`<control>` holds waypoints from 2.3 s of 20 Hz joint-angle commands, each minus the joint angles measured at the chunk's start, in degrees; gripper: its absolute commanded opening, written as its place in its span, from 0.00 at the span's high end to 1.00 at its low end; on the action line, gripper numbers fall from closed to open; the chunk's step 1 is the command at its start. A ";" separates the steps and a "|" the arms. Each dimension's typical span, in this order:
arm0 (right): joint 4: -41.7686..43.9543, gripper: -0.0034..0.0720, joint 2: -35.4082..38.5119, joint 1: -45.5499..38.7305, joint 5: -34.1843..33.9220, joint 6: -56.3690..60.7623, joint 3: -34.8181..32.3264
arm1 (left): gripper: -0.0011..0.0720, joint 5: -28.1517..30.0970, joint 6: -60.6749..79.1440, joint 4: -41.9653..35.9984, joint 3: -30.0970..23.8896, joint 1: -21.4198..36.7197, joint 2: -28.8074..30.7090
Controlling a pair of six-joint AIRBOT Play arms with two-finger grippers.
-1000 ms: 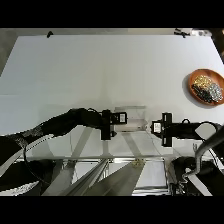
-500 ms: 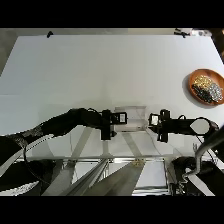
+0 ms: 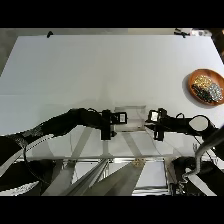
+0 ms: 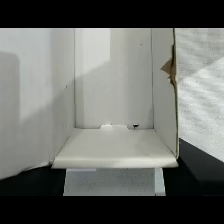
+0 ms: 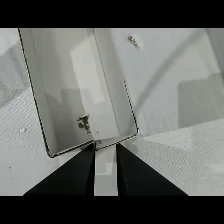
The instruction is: Fold the box and place the chain.
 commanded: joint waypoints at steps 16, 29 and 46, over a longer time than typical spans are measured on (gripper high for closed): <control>-0.46 0.42 -5.22 7.89 -8.41 -1.53 -0.02 | 0.61 0.00 0.04 0.02 0.02 0.04 0.04; -4.87 0.95 11.02 7.85 -4.42 13.07 0.02 | 0.61 0.00 0.04 0.02 0.02 0.04 0.04; -58.80 0.96 26.51 7.82 13.66 115.73 5.66 | 0.61 0.02 0.04 0.44 0.02 0.02 0.04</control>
